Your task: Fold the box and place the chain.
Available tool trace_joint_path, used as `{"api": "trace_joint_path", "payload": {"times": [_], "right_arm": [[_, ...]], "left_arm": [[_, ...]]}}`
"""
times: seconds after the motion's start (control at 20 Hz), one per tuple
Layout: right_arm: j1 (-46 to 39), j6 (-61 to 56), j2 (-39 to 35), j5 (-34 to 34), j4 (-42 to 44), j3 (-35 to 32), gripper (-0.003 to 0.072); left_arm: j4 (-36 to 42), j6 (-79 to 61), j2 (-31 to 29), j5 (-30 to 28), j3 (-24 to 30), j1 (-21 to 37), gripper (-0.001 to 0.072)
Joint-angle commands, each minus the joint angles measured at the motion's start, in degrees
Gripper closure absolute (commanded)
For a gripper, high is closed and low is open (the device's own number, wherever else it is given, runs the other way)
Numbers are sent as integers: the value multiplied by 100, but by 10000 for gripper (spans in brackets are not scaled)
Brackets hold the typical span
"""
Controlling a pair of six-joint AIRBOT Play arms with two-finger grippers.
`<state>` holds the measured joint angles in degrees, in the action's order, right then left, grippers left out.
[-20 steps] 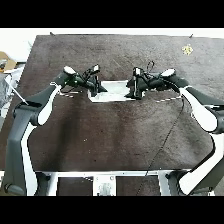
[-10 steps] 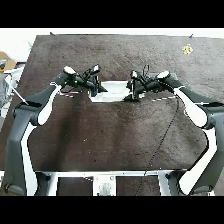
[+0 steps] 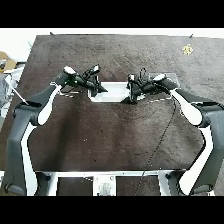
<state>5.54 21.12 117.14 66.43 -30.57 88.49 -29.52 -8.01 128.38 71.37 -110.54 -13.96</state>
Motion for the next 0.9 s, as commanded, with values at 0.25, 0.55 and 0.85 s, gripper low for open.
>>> {"api": "trace_joint_path", "payload": {"times": [0.25,0.55,0.85], "right_arm": [[9,26,50,155,-17,173,140],[9,28,50,155,-271,173,251],[9,157,50,153,-267,173,247]], "left_arm": [[0,2,2,-4,0,0,699],[-2,2,2,-4,0,0,699],[-2,2,2,-4,0,0,699]]}}
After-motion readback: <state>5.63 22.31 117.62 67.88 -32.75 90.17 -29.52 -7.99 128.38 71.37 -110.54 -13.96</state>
